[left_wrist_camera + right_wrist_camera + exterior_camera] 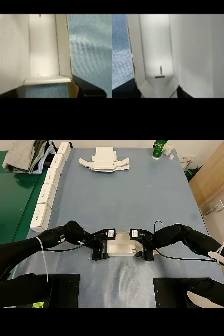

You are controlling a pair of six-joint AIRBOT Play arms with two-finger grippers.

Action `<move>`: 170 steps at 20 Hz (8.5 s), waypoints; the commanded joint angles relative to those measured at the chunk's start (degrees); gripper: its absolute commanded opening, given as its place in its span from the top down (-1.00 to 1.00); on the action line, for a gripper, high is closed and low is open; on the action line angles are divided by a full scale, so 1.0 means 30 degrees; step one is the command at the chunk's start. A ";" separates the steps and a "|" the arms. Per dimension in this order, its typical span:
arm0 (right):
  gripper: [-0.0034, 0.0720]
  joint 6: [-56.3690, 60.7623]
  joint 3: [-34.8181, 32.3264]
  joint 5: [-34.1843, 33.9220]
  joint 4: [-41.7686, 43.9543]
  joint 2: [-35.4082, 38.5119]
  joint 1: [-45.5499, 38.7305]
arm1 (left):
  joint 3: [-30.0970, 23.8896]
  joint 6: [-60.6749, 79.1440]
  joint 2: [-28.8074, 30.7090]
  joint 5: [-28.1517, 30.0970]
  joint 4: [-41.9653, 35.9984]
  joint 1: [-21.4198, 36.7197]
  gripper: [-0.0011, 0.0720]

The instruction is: Fold the box.

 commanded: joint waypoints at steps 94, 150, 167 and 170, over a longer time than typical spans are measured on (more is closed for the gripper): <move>-0.58 0.0036 -0.0007 0.0000 0.0007 -0.0007 0.0000 | -0.1647 0.1683 0.1304 0.3432 -0.2681 -0.0918 -0.11; 0.91 2.2250 0.8357 -0.0357 0.1734 -0.5967 0.1392 | -0.1647 0.1690 0.1304 0.3395 -0.2681 -0.0933 -0.11; 0.91 2.1544 0.8364 -0.0117 0.1727 -0.5938 0.1639 | -0.1647 0.1690 0.1304 0.3395 -0.2681 -0.0933 -0.11; 0.91 2.1551 0.8357 -0.0357 0.0656 -0.3679 0.1413 | -0.1647 0.1690 0.1304 0.3388 -0.2681 -0.0933 -0.10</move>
